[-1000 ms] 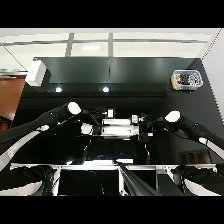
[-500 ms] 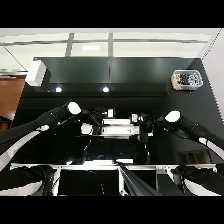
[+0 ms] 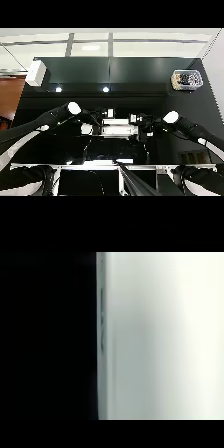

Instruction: Fold the box and place the chain.

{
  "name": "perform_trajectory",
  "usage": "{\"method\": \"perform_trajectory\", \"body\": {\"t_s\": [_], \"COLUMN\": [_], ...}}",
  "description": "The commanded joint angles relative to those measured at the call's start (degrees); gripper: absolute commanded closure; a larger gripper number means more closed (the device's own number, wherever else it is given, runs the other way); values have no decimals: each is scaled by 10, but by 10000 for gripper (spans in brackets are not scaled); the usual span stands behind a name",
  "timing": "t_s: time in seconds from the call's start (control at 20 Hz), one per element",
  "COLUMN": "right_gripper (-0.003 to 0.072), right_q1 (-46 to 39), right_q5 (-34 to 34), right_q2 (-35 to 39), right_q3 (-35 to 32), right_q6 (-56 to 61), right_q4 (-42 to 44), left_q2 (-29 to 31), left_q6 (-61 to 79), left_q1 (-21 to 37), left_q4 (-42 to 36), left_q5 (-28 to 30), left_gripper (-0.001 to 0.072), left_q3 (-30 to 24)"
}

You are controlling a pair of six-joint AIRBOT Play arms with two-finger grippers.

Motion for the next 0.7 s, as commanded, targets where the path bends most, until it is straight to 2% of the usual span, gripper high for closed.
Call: {"method": "perform_trajectory", "body": {"t_s": [0.0,0.05,0.1,0.15,0.45,0.5,0.55,0.65], "right_gripper": [25,25,84,240,247,247,247,247], "right_q1": [0,0,0,0,1,1,1,1], "right_q5": [-2,-2,-2,0,3,3,3,3], "right_q2": [0,0,0,0,0,0,0,0], "right_q3": [0,0,0,0,0,0,0,0], "right_q6": [2,2,2,2,1,1,0,0], "right_q4": [-1,-2,-2,-4,-5,-5,-6,-5], "left_q2": [0,0,0,0,1,4,10,25], "left_q6": [0,0,0,0,0,0,0,-2], "left_q1": [0,0,0,0,0,1,2,5], "left_q4": [0,0,0,0,0,0,0,1], "left_q5": [0,0,0,0,0,0,0,0], "left_gripper": [685,685,684,684,679,599,471,307], "left_q3": [0,0,0,0,0,0,0,0]}}
